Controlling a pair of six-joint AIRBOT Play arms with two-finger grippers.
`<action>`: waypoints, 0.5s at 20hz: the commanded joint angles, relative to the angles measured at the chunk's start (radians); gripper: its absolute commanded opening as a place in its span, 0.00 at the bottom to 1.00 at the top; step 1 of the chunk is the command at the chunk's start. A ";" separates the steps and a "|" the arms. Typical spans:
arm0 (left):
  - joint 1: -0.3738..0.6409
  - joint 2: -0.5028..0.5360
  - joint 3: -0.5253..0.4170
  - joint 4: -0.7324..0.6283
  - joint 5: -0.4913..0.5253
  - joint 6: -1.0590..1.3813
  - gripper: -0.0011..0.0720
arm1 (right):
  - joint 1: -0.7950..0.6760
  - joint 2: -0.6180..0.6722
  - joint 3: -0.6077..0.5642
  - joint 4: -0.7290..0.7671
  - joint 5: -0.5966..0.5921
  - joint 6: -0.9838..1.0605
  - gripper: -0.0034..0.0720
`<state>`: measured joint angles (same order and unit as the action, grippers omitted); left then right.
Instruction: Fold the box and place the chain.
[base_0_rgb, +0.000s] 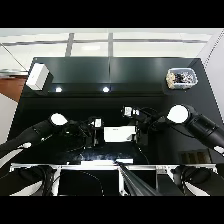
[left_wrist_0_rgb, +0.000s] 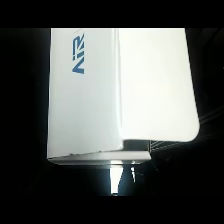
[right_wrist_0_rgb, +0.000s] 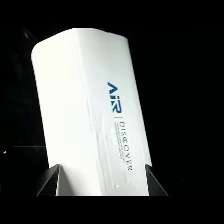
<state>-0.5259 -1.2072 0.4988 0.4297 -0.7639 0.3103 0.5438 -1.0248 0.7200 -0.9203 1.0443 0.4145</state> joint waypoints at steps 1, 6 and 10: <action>0.001 0.000 0.000 0.000 0.000 0.000 0.56 | 0.001 -0.001 0.000 -0.018 0.010 -0.007 0.87; 0.001 0.000 0.000 0.000 0.000 0.000 0.56 | 0.001 -0.008 -0.005 -0.057 -0.029 -0.003 0.87; 0.001 0.000 0.000 0.000 0.001 0.000 0.56 | 0.002 -0.008 -0.005 -0.061 -0.040 0.001 0.81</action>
<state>-0.5259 -1.2072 0.4988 0.4297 -0.7631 0.3103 0.5442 -1.0321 0.7155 -0.9730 1.0153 0.4107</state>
